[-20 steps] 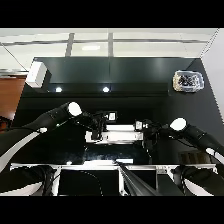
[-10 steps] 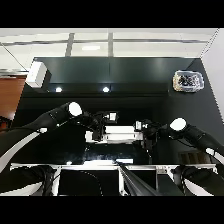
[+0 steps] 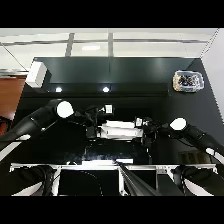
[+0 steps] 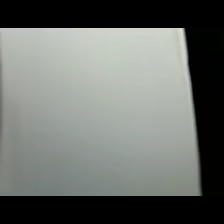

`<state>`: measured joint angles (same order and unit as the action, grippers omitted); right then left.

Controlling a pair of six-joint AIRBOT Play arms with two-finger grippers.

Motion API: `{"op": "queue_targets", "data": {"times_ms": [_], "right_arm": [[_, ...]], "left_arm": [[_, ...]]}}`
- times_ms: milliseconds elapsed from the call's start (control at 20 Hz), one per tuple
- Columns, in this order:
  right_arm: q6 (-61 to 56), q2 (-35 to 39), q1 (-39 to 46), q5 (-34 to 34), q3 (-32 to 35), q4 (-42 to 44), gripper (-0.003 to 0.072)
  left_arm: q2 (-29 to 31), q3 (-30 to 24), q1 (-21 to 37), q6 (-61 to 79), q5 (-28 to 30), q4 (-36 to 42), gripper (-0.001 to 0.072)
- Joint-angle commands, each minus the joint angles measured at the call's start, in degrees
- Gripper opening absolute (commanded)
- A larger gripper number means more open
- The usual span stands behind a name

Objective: Fold the box and place the chain.

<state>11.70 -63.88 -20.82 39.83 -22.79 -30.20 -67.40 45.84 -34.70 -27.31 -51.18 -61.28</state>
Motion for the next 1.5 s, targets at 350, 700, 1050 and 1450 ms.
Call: {"op": "queue_targets", "data": {"times_ms": [350,700,1050,1450], "right_arm": [[-0.33,0.00,0.00,-0.39,0.00,0.11,0.0297],[-0.31,0.00,0.00,-0.26,0.00,0.07,0.0094],[-0.31,0.00,0.00,-0.26,0.00,0.07,0.0095],[-0.31,0.00,0.00,-0.28,0.00,0.07,0.0095]], "left_arm": [[3.39,0.09,-0.09,-37.11,-16.06,-4.96,0.0018],[2.64,-3.45,-4.02,-35.93,16.04,20.35,0.0020],[-5.20,-3.28,-4.02,-35.91,30.08,19.04,0.0019],[-11.47,0.13,-3.80,-33.59,16.37,8.33,0.0019]]}}
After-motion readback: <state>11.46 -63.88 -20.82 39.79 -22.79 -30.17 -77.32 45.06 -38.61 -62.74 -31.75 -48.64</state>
